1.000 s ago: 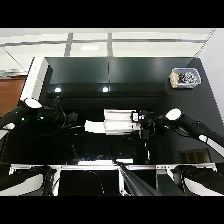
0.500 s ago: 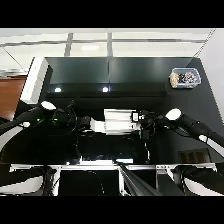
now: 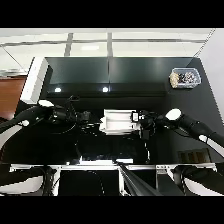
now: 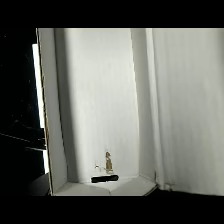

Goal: Fold the box and place the chain.

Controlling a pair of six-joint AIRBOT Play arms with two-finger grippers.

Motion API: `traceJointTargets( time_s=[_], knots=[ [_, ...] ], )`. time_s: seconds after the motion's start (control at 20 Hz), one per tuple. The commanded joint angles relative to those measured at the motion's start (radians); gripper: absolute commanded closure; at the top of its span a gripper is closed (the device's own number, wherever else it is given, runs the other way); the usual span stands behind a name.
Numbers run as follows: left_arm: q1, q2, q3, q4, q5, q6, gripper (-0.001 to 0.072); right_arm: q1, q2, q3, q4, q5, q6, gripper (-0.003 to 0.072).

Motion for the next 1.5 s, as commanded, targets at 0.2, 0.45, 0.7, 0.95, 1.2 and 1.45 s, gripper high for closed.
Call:
traceJointTargets(
  time_s=[0.2,0.45,0.7,0.95,1.2,1.45],
  knots=[
    [-0.065,0.0,0.079,0.063,-0.002,-0.09,0.0092,0.0,0.0,0.0,0.0,0.0,0.0,0.0263],
    [-0.186,0.006,0.222,0.299,0.068,-0.401,0.0152,0.0,0.0,0.0,0.0,-0.003,0.0,0.0263],
    [-0.281,0.006,0.287,0.357,0.094,-0.531,0.0153,0.0,0.0,0.0,0.0,-0.014,0.0,0.0263],
    [-0.346,0.006,0.291,0.498,0.178,-0.704,0.0154,0.0,0.0,0.0,0.0,-0.014,0.0,0.0263],
    [-0.417,0.006,0.291,0.636,0.251,-0.85,0.0154,0.0,0.0,0.0,0.0,-0.014,0.0,0.0263],
    [-0.444,0.004,0.291,0.783,0.235,-0.952,0.0154,0.0,0.0,0.0,0.0,-0.014,0.0,0.0263]
  ],
)
